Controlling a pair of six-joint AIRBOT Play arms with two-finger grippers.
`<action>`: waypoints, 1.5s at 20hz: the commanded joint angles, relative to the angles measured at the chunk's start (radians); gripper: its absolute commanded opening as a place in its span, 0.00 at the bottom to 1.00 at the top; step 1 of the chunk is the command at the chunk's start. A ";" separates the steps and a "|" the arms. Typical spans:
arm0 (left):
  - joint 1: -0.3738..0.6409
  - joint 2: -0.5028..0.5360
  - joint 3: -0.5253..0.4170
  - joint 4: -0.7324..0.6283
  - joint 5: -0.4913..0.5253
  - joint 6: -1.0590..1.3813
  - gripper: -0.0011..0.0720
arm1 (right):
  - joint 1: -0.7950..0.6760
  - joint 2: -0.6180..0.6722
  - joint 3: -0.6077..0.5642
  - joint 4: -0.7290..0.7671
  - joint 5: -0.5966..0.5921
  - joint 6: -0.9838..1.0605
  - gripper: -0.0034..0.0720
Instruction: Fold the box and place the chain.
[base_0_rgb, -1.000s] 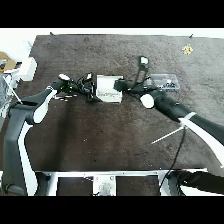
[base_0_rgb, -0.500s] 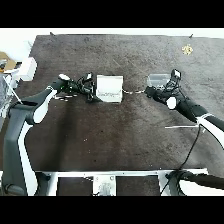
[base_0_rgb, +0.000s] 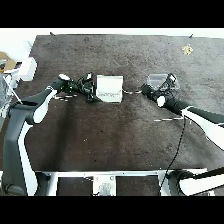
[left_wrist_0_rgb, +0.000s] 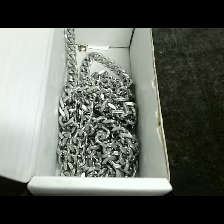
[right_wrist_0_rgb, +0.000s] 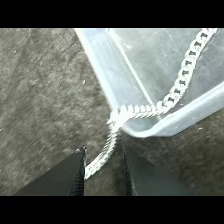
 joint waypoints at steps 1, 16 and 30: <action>0.000 0.000 0.000 0.000 -0.001 0.000 0.50 | -0.013 -0.021 0.011 0.010 -0.001 0.029 0.37; 0.000 0.000 0.000 0.000 0.000 0.000 0.50 | 0.248 0.555 0.012 -0.261 -0.094 0.018 0.04; 0.000 0.000 0.000 0.000 0.000 0.000 0.50 | 0.431 0.219 0.014 -0.233 -0.285 0.056 0.04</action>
